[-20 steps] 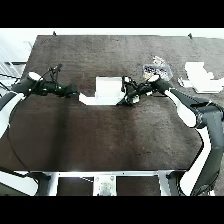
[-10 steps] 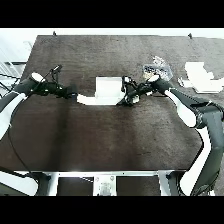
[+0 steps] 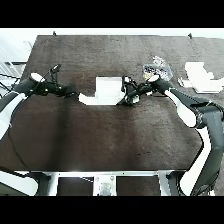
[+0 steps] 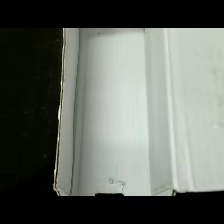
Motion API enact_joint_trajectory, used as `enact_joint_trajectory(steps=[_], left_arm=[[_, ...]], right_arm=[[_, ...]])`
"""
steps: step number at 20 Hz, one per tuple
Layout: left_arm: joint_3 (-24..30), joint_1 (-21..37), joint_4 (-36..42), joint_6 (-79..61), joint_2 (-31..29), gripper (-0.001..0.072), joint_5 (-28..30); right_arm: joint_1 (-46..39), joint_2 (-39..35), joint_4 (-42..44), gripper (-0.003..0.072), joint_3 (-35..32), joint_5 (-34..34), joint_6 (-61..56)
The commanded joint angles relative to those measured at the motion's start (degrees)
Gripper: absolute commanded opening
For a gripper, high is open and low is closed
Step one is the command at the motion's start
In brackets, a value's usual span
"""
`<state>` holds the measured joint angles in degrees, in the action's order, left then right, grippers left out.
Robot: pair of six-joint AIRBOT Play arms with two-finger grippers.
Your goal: Fold the box and place the chain.
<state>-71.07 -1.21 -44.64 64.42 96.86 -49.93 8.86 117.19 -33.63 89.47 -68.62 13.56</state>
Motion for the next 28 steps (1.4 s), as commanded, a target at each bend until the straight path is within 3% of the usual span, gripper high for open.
enact_joint_trajectory(steps=[1, 12, 16, 17, 18, 19, 20, 28], left_arm=[[0.0, -1.66, 2.12, 1.38, 1.99, 0.0019, -0.46], [0.0, -5.81, 6.91, 1.53, 4.22, 0.002, -0.24], [-1.2, -5.88, 13.0, -3.43, 4.15, 0.0023, -2.73], [-1.95, -5.88, 13.57, -4.35, 4.15, 0.0132, -3.32], [-2.56, -5.88, 13.66, -4.72, 4.15, 0.014, -3.87], [-3.02, -5.88, 13.66, -4.96, 4.13, 0.025, -4.57], [-3.08, -5.88, 13.86, -4.92, 4.09, 0.0295, -4.76], [-3.08, -6.14, 18.62, -7.08, 4.04, 0.0296, -6.69]], right_arm=[[0.04, 0.04, 0.02, 0.052, 0.02, -0.02, -0.02], [0.04, 0.04, 0.0, 0.0521, 0.02, -0.02, 0.0], [0.04, 0.04, 0.02, 0.0521, 0.02, -0.02, -0.02], [0.04, 0.04, 0.02, 0.0521, 0.02, -0.02, -0.02], [0.04, 0.04, 0.02, 0.0521, 0.02, -0.02, -0.02], [0.04, 0.04, 0.0, 0.0521, 0.02, -0.02, -0.02], [0.04, 0.04, 0.02, 0.0521, 0.02, -0.02, -0.02], [0.04, 0.04, 0.02, 0.052, 0.02, -0.02, -0.02]])
